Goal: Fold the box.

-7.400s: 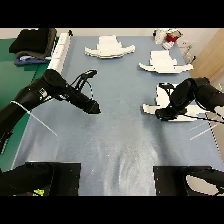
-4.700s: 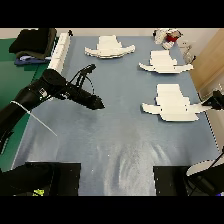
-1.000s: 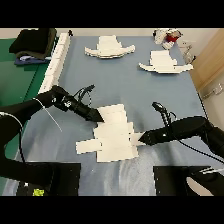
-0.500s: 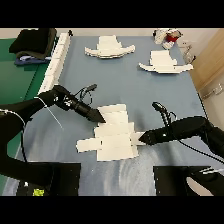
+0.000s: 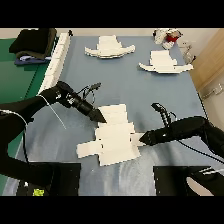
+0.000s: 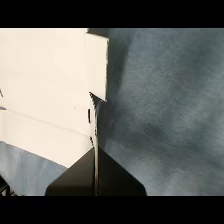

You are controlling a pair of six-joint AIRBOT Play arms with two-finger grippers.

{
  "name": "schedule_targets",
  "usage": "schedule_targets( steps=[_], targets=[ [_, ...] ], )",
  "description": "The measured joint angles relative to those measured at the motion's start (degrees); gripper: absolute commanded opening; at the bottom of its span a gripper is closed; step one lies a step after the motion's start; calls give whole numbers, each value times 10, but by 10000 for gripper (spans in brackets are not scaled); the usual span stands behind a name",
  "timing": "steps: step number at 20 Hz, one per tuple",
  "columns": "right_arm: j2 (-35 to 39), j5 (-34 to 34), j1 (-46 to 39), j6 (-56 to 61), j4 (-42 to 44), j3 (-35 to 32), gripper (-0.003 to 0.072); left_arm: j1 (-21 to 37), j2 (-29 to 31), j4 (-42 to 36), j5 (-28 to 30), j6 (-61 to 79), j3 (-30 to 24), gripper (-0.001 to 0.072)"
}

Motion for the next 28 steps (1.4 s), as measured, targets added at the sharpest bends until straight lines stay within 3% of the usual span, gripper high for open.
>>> schedule_targets(
  steps=[7,9,14,17,18,19,24,28],
  targets=[
    [-14,2,0,0,0,0,22,-2,0,5,-9,4,1,18],
    [-15,8,0,0,0,0,303,-6,0,10,-13,13,1,11],
    [-16,28,0,8,-26,8,327,-26,5,-7,0,95,4,7],
    [-16,42,-5,69,-128,30,351,-41,25,-26,26,155,7,6],
    [-16,45,-5,98,-169,40,488,-46,34,-28,38,171,7,6],
    [-16,45,-6,128,-210,54,548,-51,45,-29,50,187,7,5],
    [-16,51,-8,222,-315,135,548,-78,107,-17,120,242,-3,4],
    [-16,55,-8,265,-344,170,547,-120,177,-12,209,306,-61,4]
  ],
)
